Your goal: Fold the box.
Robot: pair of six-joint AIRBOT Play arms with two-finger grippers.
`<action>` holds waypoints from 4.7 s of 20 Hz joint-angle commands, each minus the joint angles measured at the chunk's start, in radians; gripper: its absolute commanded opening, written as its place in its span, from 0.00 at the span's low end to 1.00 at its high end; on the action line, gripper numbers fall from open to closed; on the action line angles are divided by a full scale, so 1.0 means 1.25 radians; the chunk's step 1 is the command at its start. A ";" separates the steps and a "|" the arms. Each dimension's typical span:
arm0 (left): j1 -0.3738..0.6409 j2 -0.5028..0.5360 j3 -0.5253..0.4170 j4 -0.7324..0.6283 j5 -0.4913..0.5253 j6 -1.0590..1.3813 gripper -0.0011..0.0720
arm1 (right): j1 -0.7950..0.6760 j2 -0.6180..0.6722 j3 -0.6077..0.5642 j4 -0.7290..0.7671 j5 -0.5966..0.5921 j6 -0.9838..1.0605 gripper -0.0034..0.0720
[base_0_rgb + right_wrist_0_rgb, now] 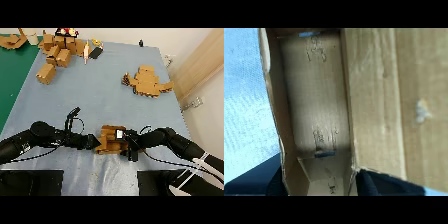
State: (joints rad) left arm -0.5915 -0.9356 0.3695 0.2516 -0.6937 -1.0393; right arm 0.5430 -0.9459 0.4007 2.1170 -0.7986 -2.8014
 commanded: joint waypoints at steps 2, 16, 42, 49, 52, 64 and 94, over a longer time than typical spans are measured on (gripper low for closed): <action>-0.088 -0.001 0.056 0.170 0.078 -0.157 0.62 | 0.000 0.000 0.000 0.000 0.000 0.000 0.63; -0.235 -0.114 0.251 0.678 -0.011 -0.731 0.62 | 0.000 0.000 0.000 0.000 -0.001 0.000 0.63; -0.410 -0.356 0.507 0.972 -0.288 -1.114 0.62 | 0.000 0.000 0.000 0.000 -0.003 0.000 0.63; -0.410 -0.361 0.506 0.966 -0.203 -1.114 0.61 | 0.000 0.000 0.000 0.000 -0.003 0.000 0.63; -0.410 -0.381 0.506 0.955 -0.195 -1.109 0.58 | 0.000 0.000 0.000 0.000 -0.003 0.000 0.63; -0.410 -0.393 0.506 0.947 -0.213 -1.108 0.03 | 0.000 0.000 0.000 0.000 -0.003 0.000 0.63; -0.398 -0.284 0.511 0.935 -0.289 -1.115 0.70 | 0.000 0.000 0.000 0.000 -0.003 0.000 0.63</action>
State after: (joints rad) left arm -1.0973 -1.3209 1.0080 1.4128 -1.0019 -2.4321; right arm 0.5426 -0.9459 0.4011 2.1170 -0.8036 -2.8014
